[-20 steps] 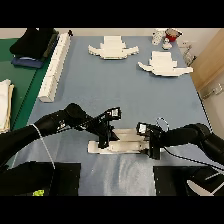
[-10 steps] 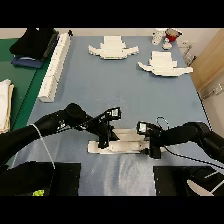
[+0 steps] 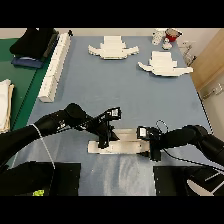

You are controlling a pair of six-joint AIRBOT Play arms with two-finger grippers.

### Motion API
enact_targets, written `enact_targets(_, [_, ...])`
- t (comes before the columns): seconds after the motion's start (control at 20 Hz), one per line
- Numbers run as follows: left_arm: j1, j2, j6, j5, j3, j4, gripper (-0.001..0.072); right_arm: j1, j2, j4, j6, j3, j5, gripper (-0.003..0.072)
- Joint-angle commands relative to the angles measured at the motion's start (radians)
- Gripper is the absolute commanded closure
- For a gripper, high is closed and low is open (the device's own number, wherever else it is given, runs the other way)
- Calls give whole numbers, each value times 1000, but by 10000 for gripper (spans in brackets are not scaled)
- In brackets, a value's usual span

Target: Fold the box.

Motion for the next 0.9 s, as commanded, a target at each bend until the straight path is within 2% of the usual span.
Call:
enact_targets(0.0, [0, 0, 0, 0, 0, 0, 697, 0, -1, 13, -24, -19, 41, -7])
enact_targets(0.1, [0, 0, 0, 0, 0, 0, 696, 0, -1, 12, -24, -21, 60, -3])
enact_targets(0.15, [0, 0, 0, 0, 0, 0, 696, 0, -1, 12, -24, -25, 62, 73])
enact_targets(0.2, [0, 0, 0, 0, 0, 0, 696, 0, -1, 12, -24, -29, 64, 117])
enact_targets(0.65, [0, 0, 0, 0, 0, 0, 696, 2, -24, 9, -72, -38, 72, 126])
enact_targets(0.7, [0, 0, 0, 0, 0, 0, 697, 2, -24, 8, -72, -38, 68, 221])
enact_targets(0.75, [0, 0, 0, 0, 0, 0, 696, 2, -24, 8, -72, -38, 67, 250])
enact_targets(0.85, [0, 0, 0, 0, 0, 0, 697, 2, -24, 8, -72, -38, 64, 250])
